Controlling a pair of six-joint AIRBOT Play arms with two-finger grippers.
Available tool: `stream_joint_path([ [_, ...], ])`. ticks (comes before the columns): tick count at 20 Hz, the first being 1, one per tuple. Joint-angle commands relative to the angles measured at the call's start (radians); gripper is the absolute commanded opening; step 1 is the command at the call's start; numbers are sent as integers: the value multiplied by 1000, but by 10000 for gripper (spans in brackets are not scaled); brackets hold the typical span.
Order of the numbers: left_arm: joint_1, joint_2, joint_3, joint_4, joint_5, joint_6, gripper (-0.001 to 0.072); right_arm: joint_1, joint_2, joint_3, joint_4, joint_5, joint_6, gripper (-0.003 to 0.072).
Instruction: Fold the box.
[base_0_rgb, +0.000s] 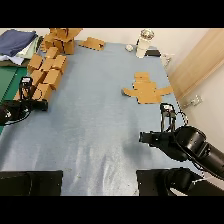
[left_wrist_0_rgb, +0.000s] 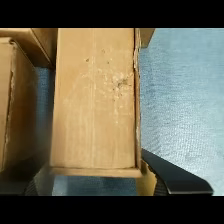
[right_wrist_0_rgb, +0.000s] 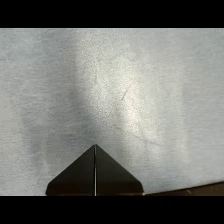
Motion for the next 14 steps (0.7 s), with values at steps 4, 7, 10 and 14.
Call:
stream_joint_path([
  [4, 2, 15, -2, 8, -93, -121, 693, 0, 0, 1, 3, 0, 0, 3],
  [7, 39, 26, -2, 102, -176, -225, 693, 0, 0, 1, 11, 0, 0, 3],
  [10, 120, 47, -1, 285, -259, -388, 693, 0, 0, 1, 13, 0, 0, 3],
  [14, 195, 91, 0, 335, -387, -408, 693, 0, 0, 1, 13, 12, 0, 3],
])
